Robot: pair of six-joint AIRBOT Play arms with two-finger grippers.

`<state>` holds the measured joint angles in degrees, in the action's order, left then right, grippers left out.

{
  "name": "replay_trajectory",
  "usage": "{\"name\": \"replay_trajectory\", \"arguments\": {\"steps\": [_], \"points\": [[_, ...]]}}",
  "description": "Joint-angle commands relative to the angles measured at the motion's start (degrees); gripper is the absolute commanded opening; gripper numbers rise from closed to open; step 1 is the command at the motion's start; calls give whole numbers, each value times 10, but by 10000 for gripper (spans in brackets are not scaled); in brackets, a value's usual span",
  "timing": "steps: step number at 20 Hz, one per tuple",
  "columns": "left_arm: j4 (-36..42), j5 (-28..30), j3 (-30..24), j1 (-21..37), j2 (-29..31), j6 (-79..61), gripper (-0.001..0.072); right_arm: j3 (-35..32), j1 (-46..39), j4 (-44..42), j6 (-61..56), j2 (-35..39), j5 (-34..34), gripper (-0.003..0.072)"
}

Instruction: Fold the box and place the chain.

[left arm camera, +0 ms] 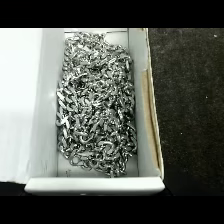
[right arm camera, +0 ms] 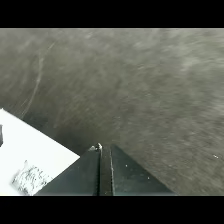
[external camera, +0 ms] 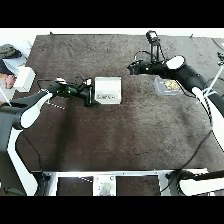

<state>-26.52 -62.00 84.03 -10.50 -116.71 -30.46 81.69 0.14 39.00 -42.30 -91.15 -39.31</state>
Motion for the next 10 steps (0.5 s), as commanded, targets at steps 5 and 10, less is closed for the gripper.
{"name": "replay_trajectory", "arguments": {"steps": [5, 10], "points": [[0, 0, 0, 0, 0, 0, 286, 178, -28, -69, 107, -164, -226, 188], [0, 0, 0, 0, 0, 0, 286, 206, -25, -95, 165, -201, -284, 188]]}}
